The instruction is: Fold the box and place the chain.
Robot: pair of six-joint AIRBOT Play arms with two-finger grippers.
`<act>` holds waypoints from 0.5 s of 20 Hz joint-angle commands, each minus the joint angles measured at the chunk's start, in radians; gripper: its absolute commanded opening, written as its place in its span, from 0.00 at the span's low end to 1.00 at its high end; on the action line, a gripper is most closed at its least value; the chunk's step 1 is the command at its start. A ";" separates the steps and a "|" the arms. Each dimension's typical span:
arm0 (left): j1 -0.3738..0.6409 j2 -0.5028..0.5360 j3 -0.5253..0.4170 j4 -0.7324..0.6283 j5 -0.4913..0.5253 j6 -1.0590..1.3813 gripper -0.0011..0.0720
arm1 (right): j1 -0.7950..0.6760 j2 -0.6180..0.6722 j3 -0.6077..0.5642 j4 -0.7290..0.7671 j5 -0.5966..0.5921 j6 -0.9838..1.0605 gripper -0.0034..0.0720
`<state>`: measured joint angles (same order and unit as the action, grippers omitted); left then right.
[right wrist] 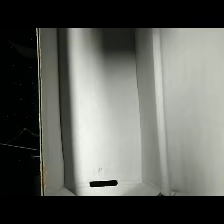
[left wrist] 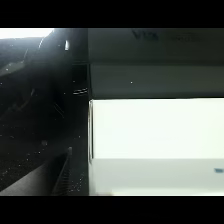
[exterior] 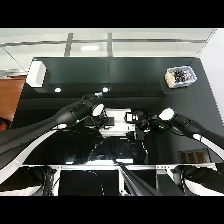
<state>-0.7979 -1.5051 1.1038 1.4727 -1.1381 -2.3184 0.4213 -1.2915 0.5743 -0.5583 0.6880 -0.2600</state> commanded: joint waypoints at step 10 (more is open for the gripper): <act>0.005 -0.023 0.005 -0.005 -0.019 -0.002 0.12 | 0.000 0.000 0.001 0.000 0.000 0.001 0.12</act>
